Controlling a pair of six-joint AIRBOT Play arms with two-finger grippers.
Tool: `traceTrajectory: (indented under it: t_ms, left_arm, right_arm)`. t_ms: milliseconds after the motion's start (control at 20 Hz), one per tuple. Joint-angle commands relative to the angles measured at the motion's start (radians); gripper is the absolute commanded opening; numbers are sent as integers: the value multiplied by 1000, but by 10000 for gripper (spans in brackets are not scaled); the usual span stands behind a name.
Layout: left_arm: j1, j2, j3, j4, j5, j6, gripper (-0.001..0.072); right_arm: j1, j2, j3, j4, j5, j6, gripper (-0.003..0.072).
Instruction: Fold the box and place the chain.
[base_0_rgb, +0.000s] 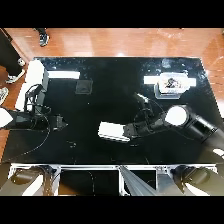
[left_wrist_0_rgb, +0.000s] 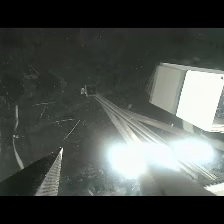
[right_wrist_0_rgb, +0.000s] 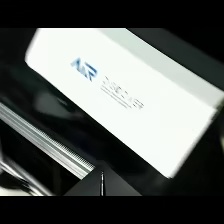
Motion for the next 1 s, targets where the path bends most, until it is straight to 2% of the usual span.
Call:
traceTrajectory:
  t_ms: [0, 150, 550, 950]
  left_arm:
    - [0, 0, 0, -1, 8, 17, 565]
    - [0, 0, 0, -1, 13, 20, 565]
    - [0, -1, 0, -1, 18, 20, 565]
    - [0, -1, 0, -1, 18, 20, 566]
  right_arm:
    - [-9, 13, -106, 226, -254, 54, 19]
    - [-8, 10, -106, 251, -303, 53, 19]
    - [60, -66, -107, 219, -281, 31, 19]
    - [90, -77, -108, 192, -280, 32, 19]
